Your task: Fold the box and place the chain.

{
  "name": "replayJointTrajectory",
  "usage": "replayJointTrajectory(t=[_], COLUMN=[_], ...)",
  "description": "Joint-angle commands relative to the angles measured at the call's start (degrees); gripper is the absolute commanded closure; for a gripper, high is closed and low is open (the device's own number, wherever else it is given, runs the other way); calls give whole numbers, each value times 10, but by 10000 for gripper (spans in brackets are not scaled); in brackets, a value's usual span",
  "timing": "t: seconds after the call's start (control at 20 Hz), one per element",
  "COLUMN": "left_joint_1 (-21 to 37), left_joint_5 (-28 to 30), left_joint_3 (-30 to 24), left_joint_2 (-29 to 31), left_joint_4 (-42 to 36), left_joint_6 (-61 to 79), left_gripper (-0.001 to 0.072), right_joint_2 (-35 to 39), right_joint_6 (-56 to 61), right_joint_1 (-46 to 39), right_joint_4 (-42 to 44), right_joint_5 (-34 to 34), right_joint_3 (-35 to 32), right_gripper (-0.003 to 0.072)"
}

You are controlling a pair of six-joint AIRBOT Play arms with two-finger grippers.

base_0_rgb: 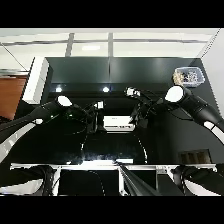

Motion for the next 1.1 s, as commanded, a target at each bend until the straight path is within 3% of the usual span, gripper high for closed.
replayJointTrajectory(t=[0.0, 1.05], left_joint_1=[0, 0], left_joint_5=[0, 0], left_joint_3=[0, 0], left_joint_2=[0, 0], left_joint_4=[0, 0], left_joint_6=[0, 0], left_gripper=[149, 149], right_joint_2=[0, 0], right_joint_6=[0, 12], right_joint_1=[1, 0], right_joint_4=[-1, 1], right_joint_5=[-5, 29], right_joint_3=[-4, -12], right_gripper=[374, 374])
